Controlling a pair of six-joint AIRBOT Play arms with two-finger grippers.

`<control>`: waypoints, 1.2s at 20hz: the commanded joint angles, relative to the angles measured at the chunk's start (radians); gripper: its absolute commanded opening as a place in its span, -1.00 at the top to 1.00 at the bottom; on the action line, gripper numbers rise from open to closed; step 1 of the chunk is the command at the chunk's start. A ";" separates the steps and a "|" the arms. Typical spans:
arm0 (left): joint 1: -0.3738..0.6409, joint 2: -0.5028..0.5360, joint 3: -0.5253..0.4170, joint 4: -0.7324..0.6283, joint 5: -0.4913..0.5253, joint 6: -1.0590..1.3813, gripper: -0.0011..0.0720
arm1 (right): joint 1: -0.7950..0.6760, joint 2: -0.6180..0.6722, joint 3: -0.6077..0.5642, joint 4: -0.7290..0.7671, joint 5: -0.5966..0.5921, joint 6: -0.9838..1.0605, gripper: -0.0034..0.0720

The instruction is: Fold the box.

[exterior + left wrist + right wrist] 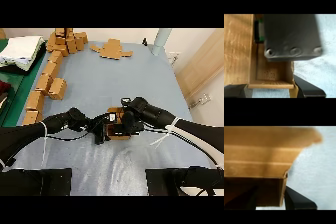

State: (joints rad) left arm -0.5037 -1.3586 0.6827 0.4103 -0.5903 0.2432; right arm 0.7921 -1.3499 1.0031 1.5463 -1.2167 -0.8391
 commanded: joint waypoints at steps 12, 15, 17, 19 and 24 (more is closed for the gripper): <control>0.000 0.000 0.000 0.002 -0.003 0.001 -0.46 | -0.223 0.143 0.059 -0.093 -0.153 -0.125 0.91; 0.000 0.000 0.000 0.002 -0.003 0.001 -0.46 | -0.437 0.079 0.060 0.201 -0.048 -0.373 0.91; 0.000 0.000 0.000 0.002 -0.003 0.001 -0.45 | -0.590 0.005 0.060 0.575 -0.021 -0.619 0.91; 0.000 0.000 0.000 0.002 -0.003 0.001 -0.46 | -0.689 -0.073 0.068 0.803 -0.032 -0.770 0.91; 0.000 0.000 0.000 0.002 -0.003 0.001 -0.46 | -0.768 -0.294 0.158 1.037 -0.219 -0.944 0.91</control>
